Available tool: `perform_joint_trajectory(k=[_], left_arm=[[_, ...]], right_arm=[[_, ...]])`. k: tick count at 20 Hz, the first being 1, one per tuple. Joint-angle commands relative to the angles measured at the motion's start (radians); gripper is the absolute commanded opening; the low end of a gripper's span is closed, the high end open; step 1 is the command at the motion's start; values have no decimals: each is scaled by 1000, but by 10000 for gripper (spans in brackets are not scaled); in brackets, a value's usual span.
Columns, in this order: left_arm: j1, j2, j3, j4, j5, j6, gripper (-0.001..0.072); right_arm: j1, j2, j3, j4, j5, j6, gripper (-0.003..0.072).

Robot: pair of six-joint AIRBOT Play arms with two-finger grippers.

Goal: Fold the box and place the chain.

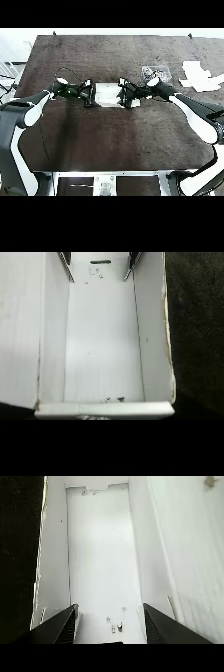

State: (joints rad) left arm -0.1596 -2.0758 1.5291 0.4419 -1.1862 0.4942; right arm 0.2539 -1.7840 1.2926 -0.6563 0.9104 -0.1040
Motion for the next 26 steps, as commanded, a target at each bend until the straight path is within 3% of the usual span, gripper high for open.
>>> perform_joint_trajectory(k=[1,2,4,6,12,14,20,26], left_arm=[[0,0,0,0,0,0,528],[0,0,0,0,0,0,528],[0,0,0,0,0,0,528],[0,0,0,0,0,0,528],[0,0,0,0,0,0,528],[0,0,0,0,0,0,528],[0,0,0,0,0,0,528],[0,0,0,0,0,0,528]], right_arm=[[0,-3,0,13,-19,-9,541],[0,-2,0,12,-19,-8,505],[-6,2,0,-8,-19,31,228],[-18,22,0,-77,-10,108,7],[-29,176,0,-352,60,450,4],[-51,238,0,-385,60,611,3],[-262,290,-24,-345,93,1059,4],[-354,259,-168,-252,86,1192,3]])
